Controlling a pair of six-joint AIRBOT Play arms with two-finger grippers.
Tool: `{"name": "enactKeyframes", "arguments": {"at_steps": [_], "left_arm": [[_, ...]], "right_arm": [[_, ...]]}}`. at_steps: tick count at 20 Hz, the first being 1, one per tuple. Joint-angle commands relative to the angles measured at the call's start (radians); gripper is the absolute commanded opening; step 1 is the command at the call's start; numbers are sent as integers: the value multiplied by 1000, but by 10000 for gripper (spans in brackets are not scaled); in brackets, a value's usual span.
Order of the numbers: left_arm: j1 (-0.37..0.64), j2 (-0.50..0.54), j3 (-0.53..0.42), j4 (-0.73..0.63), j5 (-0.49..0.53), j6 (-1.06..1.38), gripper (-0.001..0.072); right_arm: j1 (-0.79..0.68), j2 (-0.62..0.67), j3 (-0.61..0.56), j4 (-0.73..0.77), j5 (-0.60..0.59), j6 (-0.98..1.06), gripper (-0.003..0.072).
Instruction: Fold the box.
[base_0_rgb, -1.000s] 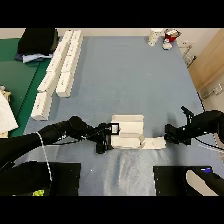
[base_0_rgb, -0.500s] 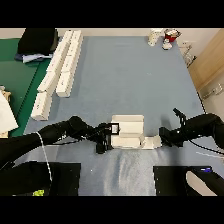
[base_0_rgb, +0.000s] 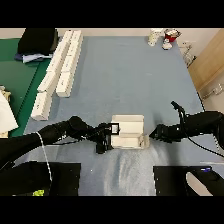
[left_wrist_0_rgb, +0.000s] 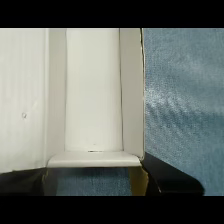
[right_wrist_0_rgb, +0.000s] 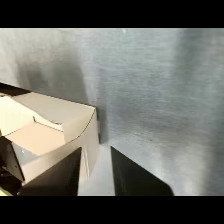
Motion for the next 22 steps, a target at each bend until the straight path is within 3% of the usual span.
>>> {"name": "enactKeyframes", "arguments": {"at_steps": [1, 5, 11, 19, 22], "left_arm": [[0, 0, 0, 0, 0, 0, 465], [0, 0, 0, 0, 0, 0, 465], [0, 0, 0, 0, 0, 0, 465], [0, 0, 0, 0, 0, 0, 465], [0, 0, 0, 0, 0, 0, 465]], "right_arm": [[4, 16, 7, 32, -11, 0, 357], [92, 14, 8, 43, 24, -10, 357], [287, -8, 11, -8, 185, 85, 356], [569, -126, 180, -374, 205, 475, 356], [706, -213, 253, -532, 151, 675, 356]]}}
